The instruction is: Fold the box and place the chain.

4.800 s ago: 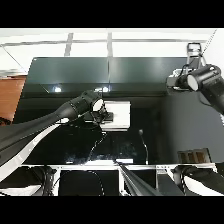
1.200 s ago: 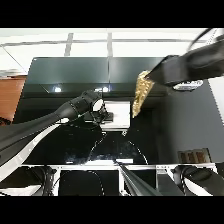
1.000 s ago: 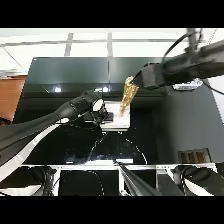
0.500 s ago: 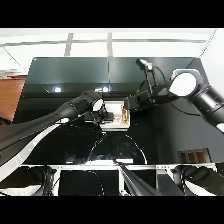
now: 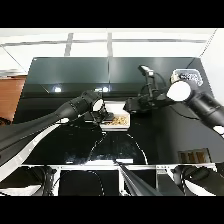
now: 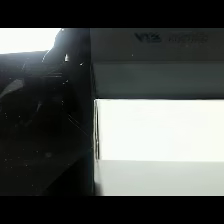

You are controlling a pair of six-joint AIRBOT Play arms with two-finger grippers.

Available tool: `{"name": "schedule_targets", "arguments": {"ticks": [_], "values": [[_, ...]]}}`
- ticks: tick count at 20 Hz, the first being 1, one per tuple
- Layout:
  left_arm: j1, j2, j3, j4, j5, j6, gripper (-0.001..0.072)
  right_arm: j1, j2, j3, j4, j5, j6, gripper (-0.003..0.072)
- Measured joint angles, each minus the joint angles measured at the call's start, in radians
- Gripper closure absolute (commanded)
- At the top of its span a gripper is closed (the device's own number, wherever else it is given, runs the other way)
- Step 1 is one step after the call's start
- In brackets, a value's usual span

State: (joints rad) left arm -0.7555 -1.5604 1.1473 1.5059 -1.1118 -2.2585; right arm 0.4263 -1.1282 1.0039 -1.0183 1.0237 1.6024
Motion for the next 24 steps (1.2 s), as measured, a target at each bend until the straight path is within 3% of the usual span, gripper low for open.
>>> {"name": "schedule_targets", "arguments": {"ticks": [3, 4, 6, 7, 11, 14, 16, 19, 22, 24], "values": [[0.0, -0.002, 0.002, -0.003, -0.006, 0.013, 0.0678, -0.104, 0.063, 0.0, -0.08, 0.084, 0.002, 0.0274], [0.0, -0.003, 0.005, -0.007, -0.01, 0.016, 0.0569, -0.131, 0.078, 0.0, -0.099, 0.111, 0.002, 0.0274], [0.0, -0.005, 0.023, -0.013, -0.037, 0.01, 0.0211, -0.172, 0.097, -0.001, -0.131, 0.156, -0.006, 0.0273], [-0.002, -0.003, 0.039, -0.015, -0.039, 0.007, 0.0147, -0.185, 0.103, -0.001, -0.14, 0.173, -0.014, 0.0273], [-0.02, 0.061, 0.081, 0.014, -0.103, 0.032, 0.0147, -0.208, 0.114, -0.002, -0.161, 0.2, -0.032, 0.0273], [-0.033, 0.198, 0.056, 0.094, -0.161, 0.107, 0.0147, -0.212, 0.117, -0.002, -0.167, 0.205, -0.037, 0.0273], [-0.001, 0.317, -0.02, 0.152, -0.179, 0.143, 0.0147, -0.214, 0.117, -0.002, -0.175, 0.205, -0.039, 0.0273], [0.165, 0.494, -0.216, 0.158, -0.156, 0.19, 0.0148, -0.215, 0.117, -0.003, -0.186, 0.204, -0.039, 0.0273], [0.407, 0.595, -0.425, -0.119, -0.034, 0.46, 0.0147, -0.215, 0.117, -0.003, -0.19, 0.2, -0.039, 0.0273], [0.533, 0.603, -0.517, -0.361, 0.013, 0.783, -0.0003, -0.215, 0.117, -0.003, -0.19, 0.198, -0.039, 0.0273]]}}
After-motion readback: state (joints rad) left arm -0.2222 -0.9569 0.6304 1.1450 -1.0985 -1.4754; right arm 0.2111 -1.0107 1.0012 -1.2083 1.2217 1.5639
